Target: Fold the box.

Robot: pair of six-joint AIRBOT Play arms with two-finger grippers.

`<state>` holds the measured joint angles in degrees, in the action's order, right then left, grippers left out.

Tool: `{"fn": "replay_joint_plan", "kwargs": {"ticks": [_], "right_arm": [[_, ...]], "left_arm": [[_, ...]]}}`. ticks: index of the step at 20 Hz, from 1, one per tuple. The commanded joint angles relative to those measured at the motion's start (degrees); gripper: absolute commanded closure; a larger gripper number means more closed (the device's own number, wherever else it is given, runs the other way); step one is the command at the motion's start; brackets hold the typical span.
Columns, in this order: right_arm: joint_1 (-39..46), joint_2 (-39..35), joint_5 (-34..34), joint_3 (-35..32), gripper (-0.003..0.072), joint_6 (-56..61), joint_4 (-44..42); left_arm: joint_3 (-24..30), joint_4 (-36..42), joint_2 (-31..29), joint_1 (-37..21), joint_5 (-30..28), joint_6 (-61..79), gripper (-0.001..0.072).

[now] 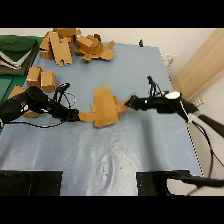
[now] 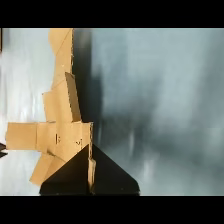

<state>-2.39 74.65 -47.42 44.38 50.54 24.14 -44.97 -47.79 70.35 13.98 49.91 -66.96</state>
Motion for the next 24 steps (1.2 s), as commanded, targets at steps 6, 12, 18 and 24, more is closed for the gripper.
{"fn": "replay_joint_plan", "kwargs": {"ticks": [6,12,18,24], "right_arm": [[-17.1,-25.0,25.9,-26.3,0.0683,-2.4,-8.5],[-25.0,-31.9,33.5,-32.5,0.0683,-3.6,-8.6],[-26.6,-35.2,36.0,-34.5,0.0683,-3.6,-8.6],[-26.6,-35.1,34.3,-34.5,0.0683,-3.5,-8.6]], "left_arm": [[1.1,0.3,0.0,-1.2,-0.6,-0.5,0.0478],[1.1,0.3,0.0,-1.1,-1.6,1.3,0.0476],[1.1,9.0,2.6,-1.2,-3.9,14.1,0.0457],[-6.8,18.1,16.4,-3.4,12.5,20.6,0.0176]]}}
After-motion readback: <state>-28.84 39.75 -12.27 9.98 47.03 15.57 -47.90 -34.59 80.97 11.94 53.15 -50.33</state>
